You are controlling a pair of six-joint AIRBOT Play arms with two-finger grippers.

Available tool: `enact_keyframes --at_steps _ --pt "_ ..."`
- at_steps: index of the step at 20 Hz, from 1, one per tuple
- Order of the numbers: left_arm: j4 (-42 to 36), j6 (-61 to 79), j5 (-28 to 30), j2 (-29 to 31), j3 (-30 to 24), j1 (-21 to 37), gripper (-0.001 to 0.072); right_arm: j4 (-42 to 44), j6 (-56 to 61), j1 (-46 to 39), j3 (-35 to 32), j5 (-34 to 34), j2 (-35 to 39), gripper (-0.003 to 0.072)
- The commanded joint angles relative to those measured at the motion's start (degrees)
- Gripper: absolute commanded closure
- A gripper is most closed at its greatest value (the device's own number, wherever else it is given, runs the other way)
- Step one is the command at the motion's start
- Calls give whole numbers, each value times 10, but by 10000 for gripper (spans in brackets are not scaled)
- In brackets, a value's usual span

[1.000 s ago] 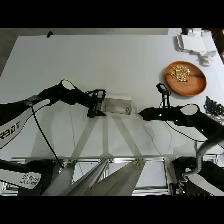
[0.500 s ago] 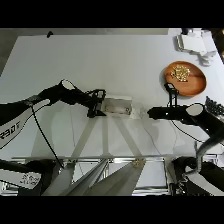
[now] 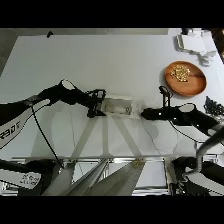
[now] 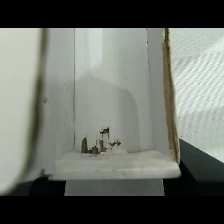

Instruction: Fold the box and place the chain.

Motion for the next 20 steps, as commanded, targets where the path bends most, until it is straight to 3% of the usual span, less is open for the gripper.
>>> enact_keyframes --at_steps 1,4,13,15,17,19,20 --pt "0 0 0 0 0 0 634 108 -64 12 0 32 -7 686" --pt "0 0 0 0 0 0 634 168 -99 12 0 46 -6 684" --pt "0 0 0 0 0 0 634 164 -82 12 0 63 54 672" --pt "0 0 0 0 0 0 634 165 -76 13 0 76 57 621" --pt "0 0 0 0 0 0 634 169 -76 23 0 77 57 502" --pt "0 0 0 0 0 0 634 171 -77 36 0 74 57 476" --pt "0 0 0 0 0 0 634 171 -76 40 0 71 57 409"
